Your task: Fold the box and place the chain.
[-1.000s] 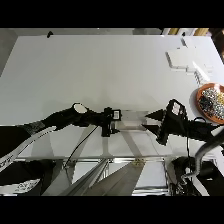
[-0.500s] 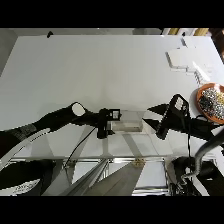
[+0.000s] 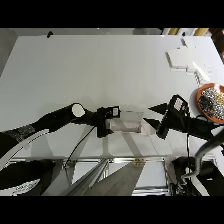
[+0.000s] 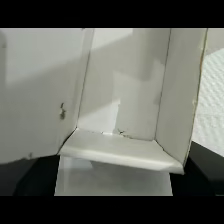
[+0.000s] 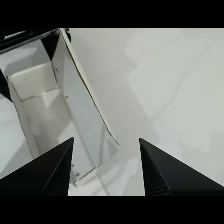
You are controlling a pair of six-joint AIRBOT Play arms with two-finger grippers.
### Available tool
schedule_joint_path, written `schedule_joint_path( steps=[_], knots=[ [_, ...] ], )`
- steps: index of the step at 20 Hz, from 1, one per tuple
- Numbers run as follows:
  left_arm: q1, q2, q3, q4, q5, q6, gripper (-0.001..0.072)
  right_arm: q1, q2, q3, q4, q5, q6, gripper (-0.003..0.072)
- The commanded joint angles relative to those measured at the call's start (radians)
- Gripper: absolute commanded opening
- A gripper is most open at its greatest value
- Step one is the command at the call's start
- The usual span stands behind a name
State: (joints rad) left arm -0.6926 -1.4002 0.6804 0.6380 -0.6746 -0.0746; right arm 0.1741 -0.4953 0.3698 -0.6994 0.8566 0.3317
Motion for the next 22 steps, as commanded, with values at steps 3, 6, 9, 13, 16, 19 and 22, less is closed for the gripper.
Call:
schedule_joint_path(
  steps=[3,6,9,13,16,19,22],
  knots=[
    [-0.001,0.000,0.001,-0.098,-0.017,0.158,0.0701,0.000,-0.002,0.000,-0.013,-0.001,0.000,0.0459],
    [-0.001,0.000,0.001,-0.204,-0.018,0.278,0.0701,0.000,-0.002,0.000,-0.013,-0.001,0.000,0.0459],
    [0.000,-0.014,0.000,-0.207,-0.029,0.284,0.0699,0.000,-0.002,0.000,-0.013,-0.001,0.000,0.0459],
    [-0.001,-0.046,0.000,-0.216,-0.036,0.284,0.0628,0.000,-0.002,0.000,-0.013,-0.001,0.000,0.0459],
    [-0.001,-0.049,0.000,-0.224,-0.036,0.285,0.0556,0.000,-0.002,0.000,-0.013,-0.001,0.000,0.0459],
    [-0.001,-0.049,0.000,-0.238,-0.037,0.285,0.0446,0.000,-0.002,0.000,-0.013,-0.001,0.000,0.0459],
    [-0.001,-0.049,0.000,-0.238,-0.036,0.285,0.0383,0.000,-0.002,0.000,-0.013,-0.001,0.000,0.0459]
  ],
)
